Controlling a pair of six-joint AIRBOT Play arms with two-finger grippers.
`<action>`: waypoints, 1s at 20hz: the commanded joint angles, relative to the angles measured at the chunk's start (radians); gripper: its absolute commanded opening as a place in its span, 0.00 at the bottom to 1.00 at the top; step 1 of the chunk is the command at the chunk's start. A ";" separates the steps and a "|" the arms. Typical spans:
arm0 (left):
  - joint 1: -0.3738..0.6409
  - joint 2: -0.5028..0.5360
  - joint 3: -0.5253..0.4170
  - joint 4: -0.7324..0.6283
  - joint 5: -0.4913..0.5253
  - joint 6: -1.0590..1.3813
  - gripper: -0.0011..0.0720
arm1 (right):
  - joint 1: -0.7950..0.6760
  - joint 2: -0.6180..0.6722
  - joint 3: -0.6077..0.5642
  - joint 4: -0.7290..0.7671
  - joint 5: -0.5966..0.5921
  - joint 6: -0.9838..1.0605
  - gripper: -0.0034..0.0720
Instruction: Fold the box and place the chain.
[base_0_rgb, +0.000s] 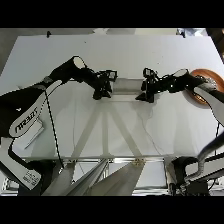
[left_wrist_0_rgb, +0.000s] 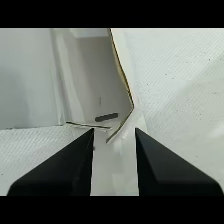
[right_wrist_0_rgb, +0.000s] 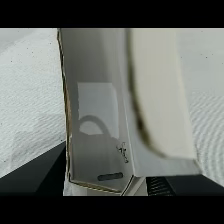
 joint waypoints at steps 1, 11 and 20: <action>-0.002 0.003 0.000 -0.001 0.027 0.000 0.39 | 0.000 0.000 0.001 -0.001 0.002 -0.001 0.59; -0.002 0.003 -0.001 -0.028 0.031 -0.001 0.30 | 0.000 0.000 0.001 -0.001 0.002 -0.001 0.59; -0.031 0.003 -0.001 -0.107 0.027 -0.007 0.15 | 0.000 0.000 0.001 -0.001 0.002 -0.001 0.59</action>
